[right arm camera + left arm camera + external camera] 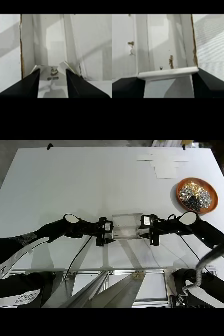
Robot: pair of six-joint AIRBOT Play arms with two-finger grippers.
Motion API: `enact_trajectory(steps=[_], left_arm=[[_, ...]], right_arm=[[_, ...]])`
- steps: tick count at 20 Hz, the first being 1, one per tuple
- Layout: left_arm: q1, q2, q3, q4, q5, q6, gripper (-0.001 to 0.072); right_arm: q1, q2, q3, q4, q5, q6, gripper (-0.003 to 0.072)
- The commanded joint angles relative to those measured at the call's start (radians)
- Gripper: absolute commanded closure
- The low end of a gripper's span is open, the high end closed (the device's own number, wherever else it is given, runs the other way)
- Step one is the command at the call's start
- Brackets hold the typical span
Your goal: Fold the box and place the chain.
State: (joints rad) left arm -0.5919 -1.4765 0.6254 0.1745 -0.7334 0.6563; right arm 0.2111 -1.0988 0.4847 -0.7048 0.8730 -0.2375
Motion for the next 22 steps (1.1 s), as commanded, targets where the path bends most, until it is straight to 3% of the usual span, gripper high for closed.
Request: enact_trajectory(steps=[1,7,8,11,16,22], left_arm=[[0.0,0.001,0.0,0.0,0.0,0.001,0.0641],[0.0,0.001,0.0,0.0,0.0,0.001,0.0641],[0.0,0.001,0.0,0.0,0.0,0.001,0.0641],[0.0,0.001,0.0,0.0,0.0,0.001,0.0641],[0.0,0.001,0.0,0.0,0.0,0.001,0.0641],[0.0,0.001,0.0,0.0,0.0,0.001,0.0641]], right_arm=[[0.0,-0.001,-0.011,0.055,-0.034,-0.008,0.0286],[0.0,0.02,-0.018,0.046,-0.008,0.057,0.0294],[0.0,0.045,-0.018,0.044,-0.008,0.097,0.0347],[0.0,0.15,-0.018,-0.043,-0.001,0.236,0.0669],[-0.001,0.264,0.019,-0.212,0.001,0.609,0.067],[-0.098,0.233,0.095,-0.463,-0.08,1.194,0.0671]])
